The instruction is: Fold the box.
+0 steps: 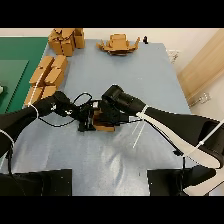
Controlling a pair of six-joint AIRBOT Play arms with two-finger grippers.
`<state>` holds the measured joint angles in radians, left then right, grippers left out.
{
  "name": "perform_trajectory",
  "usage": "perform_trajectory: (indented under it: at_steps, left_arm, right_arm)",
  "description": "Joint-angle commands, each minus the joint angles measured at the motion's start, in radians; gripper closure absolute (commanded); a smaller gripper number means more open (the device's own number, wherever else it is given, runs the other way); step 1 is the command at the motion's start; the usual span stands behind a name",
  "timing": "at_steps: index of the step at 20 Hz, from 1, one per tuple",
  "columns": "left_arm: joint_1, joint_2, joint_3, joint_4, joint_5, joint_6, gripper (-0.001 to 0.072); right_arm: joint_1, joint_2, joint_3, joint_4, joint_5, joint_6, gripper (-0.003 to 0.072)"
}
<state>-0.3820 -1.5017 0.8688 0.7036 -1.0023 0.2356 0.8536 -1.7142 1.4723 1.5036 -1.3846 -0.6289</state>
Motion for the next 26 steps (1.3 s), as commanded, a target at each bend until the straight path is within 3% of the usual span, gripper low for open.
perform_trajectory:
  at_steps: [1,8,14,15,17,18,24,26]
  left_arm:
    - [0.000,0.000,0.000,-0.001,0.000,-0.001,0.0484]
    - [0.000,0.000,0.000,-0.001,0.001,-0.001,0.0484]
    - [0.000,0.000,0.000,-0.001,0.001,-0.001,0.0484]
    - [0.000,0.000,0.000,-0.001,0.000,-0.001,0.0484]
    - [0.000,0.000,0.000,-0.001,0.000,-0.001,0.0484]
    - [0.000,0.000,0.000,-0.001,0.000,-0.001,0.0484]
    - [0.000,0.000,0.000,0.000,0.000,-0.001,0.0484]
    - [0.000,0.000,0.000,-0.001,0.000,-0.001,0.0484]
  right_arm:
    - [0.011,-0.007,0.000,-0.032,-0.042,-0.004,0.0678]
    - [0.038,-0.013,0.006,-0.148,-0.100,0.019,0.0678]
    - [0.038,-0.013,0.008,-0.148,-0.057,0.019,0.0669]
    - [0.037,-0.012,0.009,-0.141,-0.053,0.019,0.0608]
    - [0.037,-0.009,0.013,-0.135,-0.050,0.018,0.0349]
    - [0.037,-0.003,0.013,-0.127,-0.041,0.014,0.0268]
    - [-0.001,0.066,0.013,-0.034,0.076,-0.034,0.0267]
    - [-0.024,0.098,0.012,-0.026,0.040,-0.053,0.0216]
